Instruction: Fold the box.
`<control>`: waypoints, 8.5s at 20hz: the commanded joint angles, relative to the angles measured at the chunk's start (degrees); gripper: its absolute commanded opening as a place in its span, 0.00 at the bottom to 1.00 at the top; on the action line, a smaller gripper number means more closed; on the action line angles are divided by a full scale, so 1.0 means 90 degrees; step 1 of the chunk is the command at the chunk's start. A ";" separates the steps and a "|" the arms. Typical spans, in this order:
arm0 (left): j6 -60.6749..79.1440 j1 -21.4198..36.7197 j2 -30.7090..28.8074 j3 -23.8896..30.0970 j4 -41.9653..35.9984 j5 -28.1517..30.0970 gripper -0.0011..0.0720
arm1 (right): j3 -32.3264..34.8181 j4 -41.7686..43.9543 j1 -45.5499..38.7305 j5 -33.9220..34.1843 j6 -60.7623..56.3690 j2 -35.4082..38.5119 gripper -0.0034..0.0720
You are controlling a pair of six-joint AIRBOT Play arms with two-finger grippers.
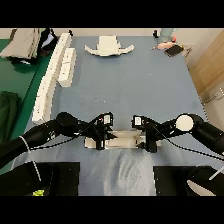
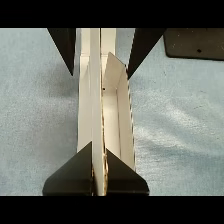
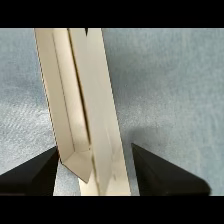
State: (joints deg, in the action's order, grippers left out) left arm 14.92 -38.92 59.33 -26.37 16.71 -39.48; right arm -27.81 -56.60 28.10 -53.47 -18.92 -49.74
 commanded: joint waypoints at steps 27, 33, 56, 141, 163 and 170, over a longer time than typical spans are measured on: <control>0.0002 -0.0002 -0.0005 0.0002 0.0000 0.0002 0.04 | 0.1287 0.2387 -0.0517 0.0991 0.3361 -0.0299 0.79; 0.0002 -0.0002 -0.0005 0.0002 0.0000 0.0002 0.04 | 0.1285 0.2382 -0.0515 0.0996 0.3201 -0.0299 0.77; 0.0002 -0.0002 -0.0005 0.0002 0.0000 0.0005 0.04 | 0.1290 0.2232 -0.0503 0.1047 0.3201 -0.0391 0.87; -0.8109 0.1081 -0.0505 -0.1834 0.1780 -0.1562 0.04 | 0.1285 0.2169 -0.0493 0.1047 0.3203 -0.0379 0.72; -0.0211 0.0454 -0.1496 0.1183 0.0896 0.0097 0.96 | 0.1285 0.2166 -0.0495 0.1047 0.3203 -0.0379 0.72; -0.0138 0.0352 -0.0903 0.0993 0.0532 0.0301 0.48 | 0.1285 0.2166 -0.0495 0.1047 0.3206 -0.0379 0.72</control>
State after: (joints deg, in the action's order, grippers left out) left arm 12.73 -35.44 49.71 -17.12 23.20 -37.67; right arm -16.19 -37.10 23.62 -44.03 9.93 -53.19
